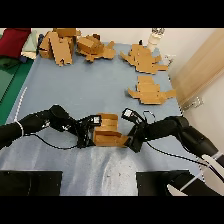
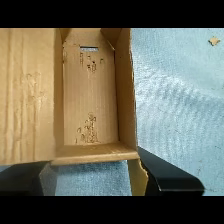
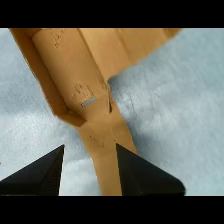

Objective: Fold the box.

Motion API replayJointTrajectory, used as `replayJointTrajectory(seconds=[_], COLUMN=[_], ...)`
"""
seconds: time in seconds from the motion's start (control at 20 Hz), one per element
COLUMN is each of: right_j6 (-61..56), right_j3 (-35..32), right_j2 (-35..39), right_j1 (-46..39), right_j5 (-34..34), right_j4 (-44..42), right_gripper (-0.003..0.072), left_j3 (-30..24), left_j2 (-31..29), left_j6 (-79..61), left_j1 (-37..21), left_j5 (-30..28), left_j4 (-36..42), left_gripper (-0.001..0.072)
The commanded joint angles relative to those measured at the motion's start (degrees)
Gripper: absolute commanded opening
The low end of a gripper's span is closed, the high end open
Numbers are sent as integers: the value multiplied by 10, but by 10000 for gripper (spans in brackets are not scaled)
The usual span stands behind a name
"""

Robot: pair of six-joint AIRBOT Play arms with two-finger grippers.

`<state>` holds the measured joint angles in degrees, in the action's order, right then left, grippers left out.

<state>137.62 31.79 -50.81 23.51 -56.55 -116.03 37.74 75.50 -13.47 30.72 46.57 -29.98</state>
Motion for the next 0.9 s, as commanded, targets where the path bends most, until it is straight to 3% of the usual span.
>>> replayJointTrajectory(seconds=[0.0,0.3,0.4,0.5,0.65,0.85], right_j6=[60,84,86,86,86,86], right_j3=[-1,0,4,6,6,6], right_j2=[-50,-83,-83,-83,-83,-83], right_j1=[18,48,49,49,49,49], right_j5=[49,106,109,104,90,90], right_j4=[-23,-21,-22,-29,-38,-53], right_gripper=[518,511,380,299,227,227], left_j3=[0,0,0,0,0,0], left_j2=[0,0,0,0,0,0], left_j6=[0,0,0,0,0,0], left_j1=[0,0,0,0,0,0], left_j5=[0,0,0,0,1,1], left_j4=[0,0,0,0,0,0], left_gripper=[440,440,440,440,440,440])
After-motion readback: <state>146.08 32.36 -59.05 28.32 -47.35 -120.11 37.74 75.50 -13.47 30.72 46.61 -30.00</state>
